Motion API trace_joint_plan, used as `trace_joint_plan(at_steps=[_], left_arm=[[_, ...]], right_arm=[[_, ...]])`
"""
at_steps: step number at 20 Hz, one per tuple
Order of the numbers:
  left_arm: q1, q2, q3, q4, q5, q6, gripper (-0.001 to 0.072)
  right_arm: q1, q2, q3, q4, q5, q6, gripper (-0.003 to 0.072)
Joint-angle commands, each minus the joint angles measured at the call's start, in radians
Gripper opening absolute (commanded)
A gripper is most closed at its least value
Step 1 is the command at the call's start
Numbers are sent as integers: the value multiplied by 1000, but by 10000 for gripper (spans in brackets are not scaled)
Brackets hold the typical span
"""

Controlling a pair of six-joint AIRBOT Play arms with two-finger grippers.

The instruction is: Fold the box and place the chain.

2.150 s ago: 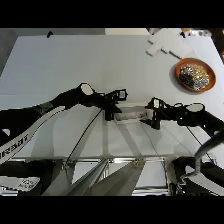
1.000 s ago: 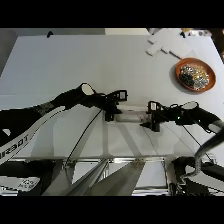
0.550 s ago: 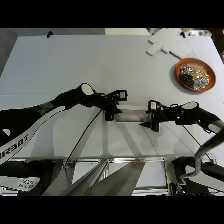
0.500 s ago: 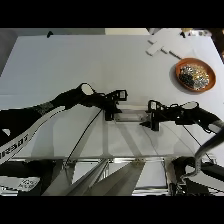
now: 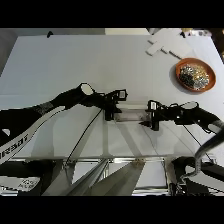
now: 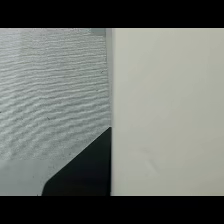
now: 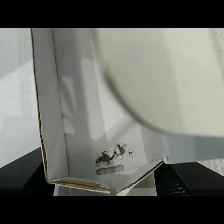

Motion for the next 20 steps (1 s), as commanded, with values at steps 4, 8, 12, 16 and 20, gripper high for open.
trace_joint_plan(at_steps=[4,8,12,16,20], left_arm=[[-1,0,0,0,-2,0,9],[-1,0,0,0,-2,1,9],[-1,0,0,0,-2,1,9],[-1,0,0,0,-2,1,9],[-1,0,0,0,-2,1,9]], right_arm=[[17,-3,1,18,-2,1,592],[17,-31,1,21,3,0,592],[17,-37,1,21,2,0,567],[17,-37,1,21,3,1,425],[17,-37,1,19,2,0,398]])
